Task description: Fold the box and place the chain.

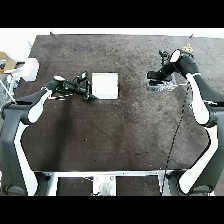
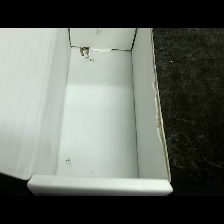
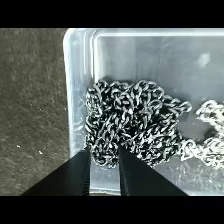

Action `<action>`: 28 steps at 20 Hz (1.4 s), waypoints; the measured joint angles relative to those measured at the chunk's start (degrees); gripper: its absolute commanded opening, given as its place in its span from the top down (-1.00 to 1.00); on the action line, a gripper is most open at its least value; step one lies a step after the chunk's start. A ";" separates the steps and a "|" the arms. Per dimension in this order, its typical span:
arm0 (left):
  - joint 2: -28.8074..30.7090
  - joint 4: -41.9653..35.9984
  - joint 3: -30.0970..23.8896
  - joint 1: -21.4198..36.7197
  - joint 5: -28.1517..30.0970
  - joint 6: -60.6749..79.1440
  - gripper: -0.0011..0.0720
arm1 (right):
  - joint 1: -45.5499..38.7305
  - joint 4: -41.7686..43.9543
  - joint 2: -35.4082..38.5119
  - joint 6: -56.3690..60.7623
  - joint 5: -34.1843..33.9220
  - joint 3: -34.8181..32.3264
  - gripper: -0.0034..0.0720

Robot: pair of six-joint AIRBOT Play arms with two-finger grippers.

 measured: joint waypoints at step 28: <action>0.00 0.00 0.00 0.00 0.02 0.00 0.47 | 4.76 -3.72 37.29 -9.70 -12.94 0.17 0.91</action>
